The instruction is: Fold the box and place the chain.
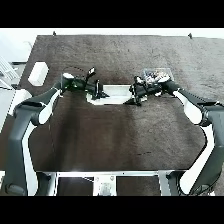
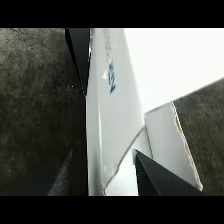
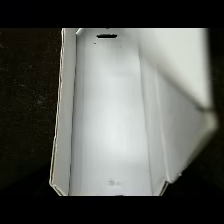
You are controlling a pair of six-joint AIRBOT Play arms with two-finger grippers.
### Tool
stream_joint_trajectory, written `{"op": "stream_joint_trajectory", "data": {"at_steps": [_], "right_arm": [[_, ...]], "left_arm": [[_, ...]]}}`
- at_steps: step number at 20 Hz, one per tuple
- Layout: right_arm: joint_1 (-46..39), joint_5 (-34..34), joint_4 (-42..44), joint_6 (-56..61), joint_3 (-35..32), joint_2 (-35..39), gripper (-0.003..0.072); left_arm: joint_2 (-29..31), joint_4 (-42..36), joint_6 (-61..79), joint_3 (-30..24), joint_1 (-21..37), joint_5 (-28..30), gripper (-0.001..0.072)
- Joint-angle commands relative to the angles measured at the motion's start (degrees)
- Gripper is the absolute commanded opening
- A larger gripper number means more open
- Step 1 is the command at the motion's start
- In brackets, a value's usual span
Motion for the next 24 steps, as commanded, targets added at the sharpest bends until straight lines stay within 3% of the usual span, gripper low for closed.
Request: {"op": "stream_joint_trajectory", "data": {"at_steps": [1,8,9,10,12,15,17,20,24], "right_arm": [[-0.02,0.52,-0.28,-0.02,-0.02,0.00,0.0583],[-0.02,0.52,-0.28,-0.04,-0.02,0.00,0.0583],[-0.02,0.52,-0.28,-0.04,-0.02,0.00,0.0583],[-0.02,0.52,-0.28,-0.04,-0.02,0.00,0.0583],[-0.02,0.52,-0.28,-0.04,-0.02,0.00,0.0583],[-0.02,0.52,-0.28,-0.02,-0.02,0.00,0.0583],[-0.02,0.52,-0.28,-0.02,-0.02,0.00,0.0583],[-0.02,0.52,-0.28,-0.04,-0.02,0.00,0.0583],[-0.02,0.50,-0.28,-0.04,-0.02,0.00,0.0583]], "left_arm": [[0.61,-1.46,0.00,0.15,0.46,-2.14,0.0446],[6.73,-2.08,-0.02,0.15,6.73,-15.82,0.0445],[8.07,-2.25,-0.02,0.15,7.89,-17.55,0.0357],[9.16,-2.08,0.04,0.17,8.81,-19.45,0.0014],[11.82,-1.75,1.46,0.20,9.35,-20.74,0.0018],[16.41,1.77,0.17,-0.50,7.32,-17.51,0.0015],[20.81,3.58,0.04,-3.72,5.40,-13.14,0.0015],[26.36,3.74,3.93,-12.72,2.29,-6.14,0.0015],[29.05,3.78,10.86,-25.07,-1.84,6.54,0.0015]]}}
